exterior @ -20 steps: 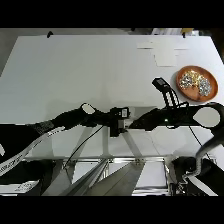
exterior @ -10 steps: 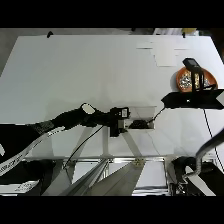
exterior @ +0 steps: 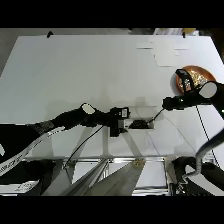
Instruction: Fold the box and place the chain.
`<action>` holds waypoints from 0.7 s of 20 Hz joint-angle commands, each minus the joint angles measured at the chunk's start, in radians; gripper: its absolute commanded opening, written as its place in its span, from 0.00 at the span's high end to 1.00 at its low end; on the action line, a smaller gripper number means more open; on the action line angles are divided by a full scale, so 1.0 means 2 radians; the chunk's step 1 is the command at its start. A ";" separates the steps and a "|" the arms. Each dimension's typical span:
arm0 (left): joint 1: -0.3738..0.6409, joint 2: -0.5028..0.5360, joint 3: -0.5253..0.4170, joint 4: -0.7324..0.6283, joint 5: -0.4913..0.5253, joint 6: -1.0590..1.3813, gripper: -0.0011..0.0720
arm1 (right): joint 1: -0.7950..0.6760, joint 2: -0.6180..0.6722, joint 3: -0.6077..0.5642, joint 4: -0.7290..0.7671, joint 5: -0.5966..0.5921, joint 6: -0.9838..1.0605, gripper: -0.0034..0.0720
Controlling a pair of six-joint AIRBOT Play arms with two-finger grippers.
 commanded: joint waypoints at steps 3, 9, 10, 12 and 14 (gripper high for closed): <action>0.000 0.000 0.000 0.000 0.000 0.000 0.75 | 0.002 -0.055 -0.003 -0.017 -0.020 0.004 0.54; 0.000 0.000 0.000 0.000 0.000 0.000 0.75 | 0.002 -0.080 -0.004 -0.017 -0.039 0.004 0.57; 0.000 0.000 0.000 0.000 0.000 0.000 0.75 | 0.002 -0.084 -0.004 -0.017 -0.042 0.004 0.57; 0.000 0.000 0.000 0.000 0.000 0.000 0.75 | 0.002 -0.089 -0.004 -0.017 -0.046 0.004 0.60; 0.000 0.000 0.000 0.000 0.000 0.000 0.75 | 0.002 -0.090 -0.004 -0.017 -0.047 0.004 0.71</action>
